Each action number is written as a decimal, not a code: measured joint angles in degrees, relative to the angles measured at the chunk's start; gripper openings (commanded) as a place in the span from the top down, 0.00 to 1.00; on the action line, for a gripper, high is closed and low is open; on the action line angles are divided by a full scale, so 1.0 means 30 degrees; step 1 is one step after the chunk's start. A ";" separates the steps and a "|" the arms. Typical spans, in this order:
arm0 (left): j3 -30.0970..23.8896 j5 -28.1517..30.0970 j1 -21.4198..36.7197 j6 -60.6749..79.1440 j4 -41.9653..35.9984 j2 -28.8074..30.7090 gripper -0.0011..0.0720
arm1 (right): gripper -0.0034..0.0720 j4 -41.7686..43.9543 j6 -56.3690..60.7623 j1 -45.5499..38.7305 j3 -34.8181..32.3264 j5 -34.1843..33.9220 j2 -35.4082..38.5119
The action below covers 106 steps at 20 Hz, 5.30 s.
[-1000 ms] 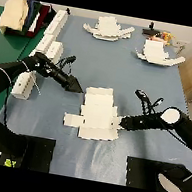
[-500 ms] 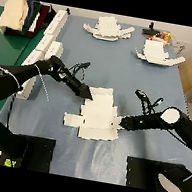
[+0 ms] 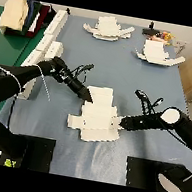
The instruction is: Fold the box.
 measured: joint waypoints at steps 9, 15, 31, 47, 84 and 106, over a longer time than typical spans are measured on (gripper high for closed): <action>0.0051 -0.0175 -0.0044 0.0466 -0.1632 -0.0022 0.97 | 0.65 -0.3679 0.1450 -0.0007 0.0918 -0.0707 0.0000; 0.0182 -0.0219 -0.0044 0.4007 -0.2849 0.0386 0.97 | 0.65 -0.9821 0.5712 -0.0015 0.1974 -0.1268 0.0000; -0.6441 0.9326 -0.3577 1.1482 -0.2025 0.9158 0.98 | 0.65 -1.2167 0.9741 -0.0022 0.5559 -0.0342 0.0007; -0.9027 1.3282 -0.6674 1.3719 -0.1945 1.0885 0.97 | 0.65 -1.2182 1.0593 -0.0022 0.5829 -0.0780 0.0007; -0.8772 1.1766 -0.5880 1.4768 -0.1865 1.0032 0.97 | 0.66 -1.1613 1.0593 -0.0022 0.5829 0.0525 0.0007; -0.9938 1.4243 -0.7665 1.5956 -0.2222 1.1081 0.97 | 0.66 -1.1264 1.0579 -0.0022 0.5829 0.1013 0.0000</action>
